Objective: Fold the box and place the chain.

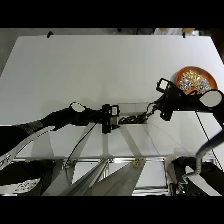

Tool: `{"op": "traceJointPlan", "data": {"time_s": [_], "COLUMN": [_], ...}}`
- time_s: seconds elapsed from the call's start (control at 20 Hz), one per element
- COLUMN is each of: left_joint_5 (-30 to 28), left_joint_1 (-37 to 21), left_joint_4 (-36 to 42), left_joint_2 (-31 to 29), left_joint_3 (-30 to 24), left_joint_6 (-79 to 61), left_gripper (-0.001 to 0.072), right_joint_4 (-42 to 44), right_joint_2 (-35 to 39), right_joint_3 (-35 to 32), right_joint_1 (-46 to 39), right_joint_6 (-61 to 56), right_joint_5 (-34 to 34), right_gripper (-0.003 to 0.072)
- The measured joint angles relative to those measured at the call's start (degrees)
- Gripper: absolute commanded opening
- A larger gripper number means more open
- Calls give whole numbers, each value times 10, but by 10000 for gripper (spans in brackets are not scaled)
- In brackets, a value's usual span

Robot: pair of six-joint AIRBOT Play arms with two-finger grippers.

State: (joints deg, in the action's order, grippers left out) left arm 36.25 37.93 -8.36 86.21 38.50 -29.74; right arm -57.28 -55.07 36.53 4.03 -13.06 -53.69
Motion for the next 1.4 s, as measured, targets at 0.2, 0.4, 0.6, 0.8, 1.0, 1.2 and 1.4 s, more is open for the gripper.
{"op": "traceJointPlan", "data": {"time_s": [0.2,0.4,0.6,0.8,1.0,1.2,1.4], "left_joint_5": [0,0,0,0,0,0,0], "left_joint_1": [0,0,0,0,0,0,0], "left_joint_4": [0,0,0,0,0,0,0], "left_joint_2": [0,0,0,0,0,0,0], "left_joint_3": [0,0,0,0,0,0,0], "left_joint_6": [0,0,0,0,0,0,0], "left_gripper": [311,311,311,311,311,311,311], "right_joint_4": [-32,-31,-15,4,-48,-104,-108], "right_joint_2": [-75,-132,-160,-164,-116,-14,106], "right_joint_3": [1,1,1,1,1,1,1], "right_joint_1": [7,23,29,31,31,32,58], "right_joint_6": [108,164,186,190,111,-10,-113], "right_joint_5": [-6,-4,1,-9,-28,-31,-27], "right_gripper": [205,204,149,15,15,15,15]}}
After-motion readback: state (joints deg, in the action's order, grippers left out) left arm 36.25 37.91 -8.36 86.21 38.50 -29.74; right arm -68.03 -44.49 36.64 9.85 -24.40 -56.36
